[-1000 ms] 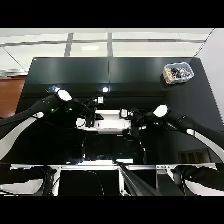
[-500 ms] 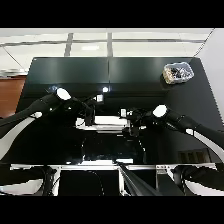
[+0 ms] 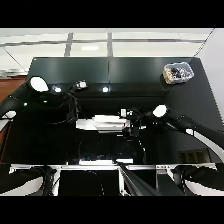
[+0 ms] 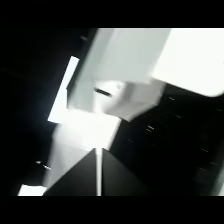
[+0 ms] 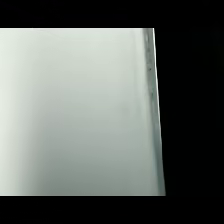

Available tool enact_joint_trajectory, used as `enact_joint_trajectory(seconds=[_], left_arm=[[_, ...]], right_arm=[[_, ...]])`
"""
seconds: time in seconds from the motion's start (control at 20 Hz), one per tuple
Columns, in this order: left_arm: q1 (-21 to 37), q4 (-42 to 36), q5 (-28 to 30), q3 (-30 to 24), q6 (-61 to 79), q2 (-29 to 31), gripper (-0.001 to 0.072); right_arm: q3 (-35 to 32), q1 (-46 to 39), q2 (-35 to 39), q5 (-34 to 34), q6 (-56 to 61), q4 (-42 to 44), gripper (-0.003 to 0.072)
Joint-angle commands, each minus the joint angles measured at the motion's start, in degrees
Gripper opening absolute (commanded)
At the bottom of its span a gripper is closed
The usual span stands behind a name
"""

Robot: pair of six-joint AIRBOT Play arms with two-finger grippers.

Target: Fold the box and place the chain.

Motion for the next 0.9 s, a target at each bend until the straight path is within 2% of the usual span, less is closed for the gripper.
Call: enact_joint_trajectory(seconds=[0.0,0.05,0.1,0.2,0.45,0.55,0.7,0.85], left_arm=[[1.38,-6.73,-9.97,-3.85,-8.52,0.70,0.0024],[0.66,-13.18,-8.20,-6.99,-8.26,0.68,0.0025],[-0.50,-18.14,-5.07,-9.81,-7.37,0.68,0.0024],[-4.09,-25.09,4.02,-13.77,-4.11,0.68,0.0025],[-10.56,-26.62,25.59,-11.04,-3.74,0.44,0.0025],[-10.36,-26.58,29.14,-8.55,-3.76,-0.70,0.0025],[-9.31,-26.38,31.39,-5.75,-3.85,-3.65,0.0025],[-8.76,-24.96,30.71,-5.53,-4.24,-7.54,0.0025]], right_arm=[[0.02,0.07,-0.04,0.02,0.02,-0.04,0.0469],[0.02,0.07,-0.04,0.02,0.00,-0.04,0.0414],[0.02,0.07,-0.04,0.02,0.00,-0.07,0.0289],[0.02,0.07,-0.04,0.02,0.02,-0.07,0.0288],[0.02,0.07,-0.04,0.02,0.02,-0.04,0.0288],[0.02,0.07,-0.04,0.02,0.04,-0.04,0.0288],[0.02,0.07,-0.04,0.02,0.04,-0.04,0.0288],[0.02,0.07,-0.04,0.00,0.04,-0.04,0.0288]])
